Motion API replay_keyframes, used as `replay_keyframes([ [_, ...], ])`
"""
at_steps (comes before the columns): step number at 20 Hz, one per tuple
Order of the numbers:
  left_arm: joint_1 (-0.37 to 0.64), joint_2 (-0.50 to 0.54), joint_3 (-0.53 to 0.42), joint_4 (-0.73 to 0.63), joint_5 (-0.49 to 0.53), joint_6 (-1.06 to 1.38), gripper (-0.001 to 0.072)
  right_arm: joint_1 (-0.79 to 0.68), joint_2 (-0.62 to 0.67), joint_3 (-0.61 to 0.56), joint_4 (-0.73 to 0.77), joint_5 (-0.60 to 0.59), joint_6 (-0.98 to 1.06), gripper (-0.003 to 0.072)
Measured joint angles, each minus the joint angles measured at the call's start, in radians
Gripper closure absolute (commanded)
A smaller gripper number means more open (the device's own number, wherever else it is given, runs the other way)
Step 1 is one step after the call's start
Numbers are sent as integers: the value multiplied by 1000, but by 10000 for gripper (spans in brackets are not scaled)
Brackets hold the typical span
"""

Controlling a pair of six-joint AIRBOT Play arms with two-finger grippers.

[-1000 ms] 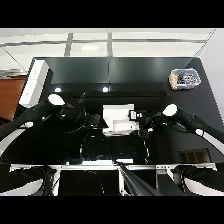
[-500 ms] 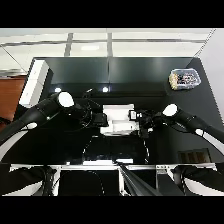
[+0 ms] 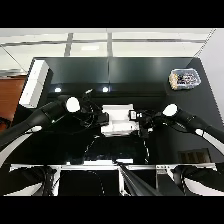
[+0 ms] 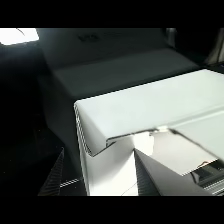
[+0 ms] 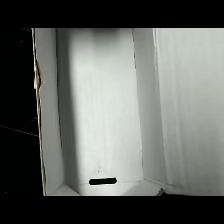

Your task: Fold the box and place the chain.

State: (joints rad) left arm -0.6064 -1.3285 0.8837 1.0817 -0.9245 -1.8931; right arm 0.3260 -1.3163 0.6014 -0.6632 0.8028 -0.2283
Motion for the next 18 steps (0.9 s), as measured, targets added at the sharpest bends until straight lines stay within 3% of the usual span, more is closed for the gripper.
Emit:
replay_keyframes([
  [4, -15, -3, 4, 16, 4, -20, 208, 0, 0, 0, 0, 0, 0, 423],
  [7, -50, -13, 31, 68, 1, -67, 263, 0, 0, 0, 0, 0, 0, 424],
  [18, -175, -38, 89, 257, -61, -334, 264, 0, 0, 0, 0, 0, 0, 424],
])
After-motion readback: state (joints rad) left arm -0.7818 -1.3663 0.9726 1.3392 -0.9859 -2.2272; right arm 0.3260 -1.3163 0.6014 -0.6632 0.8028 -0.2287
